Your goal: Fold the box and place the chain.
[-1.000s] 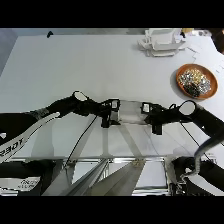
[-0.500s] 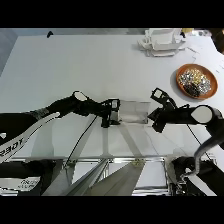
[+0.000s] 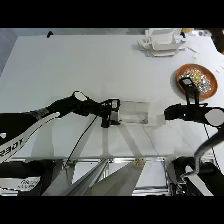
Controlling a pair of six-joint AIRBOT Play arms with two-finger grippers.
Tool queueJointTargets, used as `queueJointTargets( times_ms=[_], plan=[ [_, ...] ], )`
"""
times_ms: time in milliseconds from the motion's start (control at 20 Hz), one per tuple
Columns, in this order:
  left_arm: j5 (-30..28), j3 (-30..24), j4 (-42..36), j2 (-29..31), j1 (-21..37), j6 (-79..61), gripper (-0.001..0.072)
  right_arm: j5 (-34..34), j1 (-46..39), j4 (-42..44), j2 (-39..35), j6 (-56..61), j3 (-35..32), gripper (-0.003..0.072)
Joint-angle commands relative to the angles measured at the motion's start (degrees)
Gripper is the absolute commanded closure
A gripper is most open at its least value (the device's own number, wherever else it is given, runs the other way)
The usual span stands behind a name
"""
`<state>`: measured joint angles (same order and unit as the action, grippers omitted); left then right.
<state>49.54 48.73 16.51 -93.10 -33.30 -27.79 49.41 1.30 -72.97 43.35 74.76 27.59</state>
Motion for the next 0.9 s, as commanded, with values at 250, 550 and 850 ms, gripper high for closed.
queueJointTargets(
  times_ms=[250, 550, 850],
  plan=[
    [0.00, 0.04, 0.00, -0.02, 0.00, -0.04, 0.0625, 4.57, -3.15, 5.97, 14.88, 10.25, -0.31, 0.0667],
    [0.00, 0.04, 0.02, -0.02, 0.00, -0.04, 0.0625, 4.57, -3.15, 12.09, 18.56, 6.62, -0.33, 0.0667],
    [0.00, 0.04, 0.00, -0.02, 0.00, -0.04, 0.0625, 4.31, -3.15, 21.79, 16.83, -2.03, -0.33, 0.0665]
  ],
)
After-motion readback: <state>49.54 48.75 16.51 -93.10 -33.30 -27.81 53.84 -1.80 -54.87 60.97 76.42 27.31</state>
